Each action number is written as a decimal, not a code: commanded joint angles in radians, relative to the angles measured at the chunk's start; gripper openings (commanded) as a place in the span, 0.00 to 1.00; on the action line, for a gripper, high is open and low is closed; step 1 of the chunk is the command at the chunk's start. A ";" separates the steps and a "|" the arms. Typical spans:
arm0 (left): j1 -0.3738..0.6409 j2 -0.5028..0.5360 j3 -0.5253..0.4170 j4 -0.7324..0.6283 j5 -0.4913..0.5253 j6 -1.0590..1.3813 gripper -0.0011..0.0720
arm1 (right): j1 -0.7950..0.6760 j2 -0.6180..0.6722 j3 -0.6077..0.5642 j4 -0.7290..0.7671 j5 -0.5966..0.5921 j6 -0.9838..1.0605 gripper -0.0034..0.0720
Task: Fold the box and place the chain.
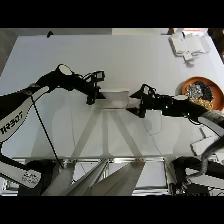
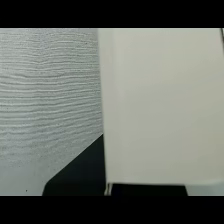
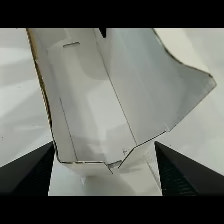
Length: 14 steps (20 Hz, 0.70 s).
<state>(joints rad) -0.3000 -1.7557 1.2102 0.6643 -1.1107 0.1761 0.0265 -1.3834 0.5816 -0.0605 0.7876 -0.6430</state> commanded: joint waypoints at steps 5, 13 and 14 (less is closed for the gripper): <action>-0.001 -0.001 0.000 0.000 0.000 0.000 0.03 | -0.001 -0.001 0.028 -0.069 -0.067 0.104 0.96; -0.001 -0.001 0.000 0.000 0.000 0.000 0.03 | -0.001 -0.053 0.119 -0.172 0.006 0.085 0.96; -0.001 -0.001 0.000 0.000 0.000 0.000 0.03 | -0.001 -0.074 0.137 -0.192 0.032 0.087 0.96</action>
